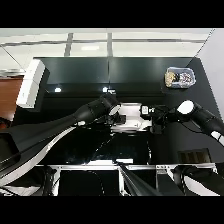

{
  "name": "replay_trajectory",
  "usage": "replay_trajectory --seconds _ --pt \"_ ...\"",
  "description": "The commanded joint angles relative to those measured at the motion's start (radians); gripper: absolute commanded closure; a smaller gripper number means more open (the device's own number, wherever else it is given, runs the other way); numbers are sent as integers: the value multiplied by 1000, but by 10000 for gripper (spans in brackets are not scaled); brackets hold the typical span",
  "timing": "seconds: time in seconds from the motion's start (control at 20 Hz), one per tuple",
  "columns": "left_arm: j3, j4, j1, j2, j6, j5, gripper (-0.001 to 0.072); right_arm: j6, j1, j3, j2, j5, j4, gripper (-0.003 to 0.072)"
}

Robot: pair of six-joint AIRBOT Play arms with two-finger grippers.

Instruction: Fold the box and place the chain.

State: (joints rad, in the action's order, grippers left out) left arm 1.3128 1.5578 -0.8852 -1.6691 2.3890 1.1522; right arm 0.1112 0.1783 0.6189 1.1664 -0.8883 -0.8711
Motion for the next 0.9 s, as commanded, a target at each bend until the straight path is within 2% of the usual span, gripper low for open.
replay_trajectory --seconds 0.0,0.05,0.45,0.5,0.55,0.7,0.85 --pt "1 0 1 0 -2 2 684 -9 -4 4 -10 -13 -16 178" --pt "1 0 1 0 -2 2 684 -9 -4 4 -10 -24 -10 210" --pt "1 -3 1 0 -2 1 684 -7 -4 4 -8 -60 113 214" --pt "1 -3 1 0 -2 1 684 -7 -4 4 -8 -62 139 349" --pt "1 -3 1 0 -2 1 684 -6 -4 4 -8 -76 164 448" --pt "1 -3 1 0 -2 0 684 -11 -4 3 -8 -76 178 447" --pt "1 -3 1 0 -2 0 684 -11 -3 -17 3 -74 306 447"
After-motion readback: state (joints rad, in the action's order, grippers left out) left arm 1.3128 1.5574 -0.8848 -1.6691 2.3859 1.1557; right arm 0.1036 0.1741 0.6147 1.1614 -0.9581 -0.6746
